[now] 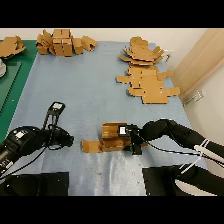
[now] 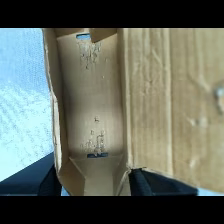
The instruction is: Fold the box.
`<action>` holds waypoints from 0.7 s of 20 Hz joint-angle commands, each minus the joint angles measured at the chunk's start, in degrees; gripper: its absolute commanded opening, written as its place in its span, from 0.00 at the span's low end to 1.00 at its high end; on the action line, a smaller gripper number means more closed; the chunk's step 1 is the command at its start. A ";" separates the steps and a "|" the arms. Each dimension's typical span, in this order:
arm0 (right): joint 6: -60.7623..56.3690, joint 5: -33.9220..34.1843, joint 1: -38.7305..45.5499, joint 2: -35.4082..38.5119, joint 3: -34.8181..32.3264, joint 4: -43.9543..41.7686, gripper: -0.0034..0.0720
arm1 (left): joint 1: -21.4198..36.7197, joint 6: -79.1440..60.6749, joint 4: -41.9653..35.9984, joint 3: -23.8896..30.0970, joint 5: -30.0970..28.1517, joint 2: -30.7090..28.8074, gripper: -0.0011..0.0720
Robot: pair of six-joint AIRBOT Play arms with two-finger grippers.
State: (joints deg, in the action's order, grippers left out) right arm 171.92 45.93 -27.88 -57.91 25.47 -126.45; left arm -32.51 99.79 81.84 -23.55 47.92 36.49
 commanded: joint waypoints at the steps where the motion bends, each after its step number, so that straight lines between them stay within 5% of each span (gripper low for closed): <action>1: 0.02 0.02 -0.04 0.02 0.00 -0.02 0.67 | 8.00 -1.55 -22.91 4.87 -1.40 -0.70 0.03; 7: 0.02 0.02 -0.04 0.02 0.00 -0.02 0.67 | 4.81 -1.44 -32.89 5.16 -2.73 6.29 0.03; 14: 0.02 0.02 -0.04 0.02 0.00 -0.02 0.67 | -0.96 -1.42 -35.89 5.16 -8.13 12.24 0.03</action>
State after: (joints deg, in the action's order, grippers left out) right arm 171.94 45.95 -27.88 -57.91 25.47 -126.48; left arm -31.48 98.39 47.94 -18.44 41.91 46.52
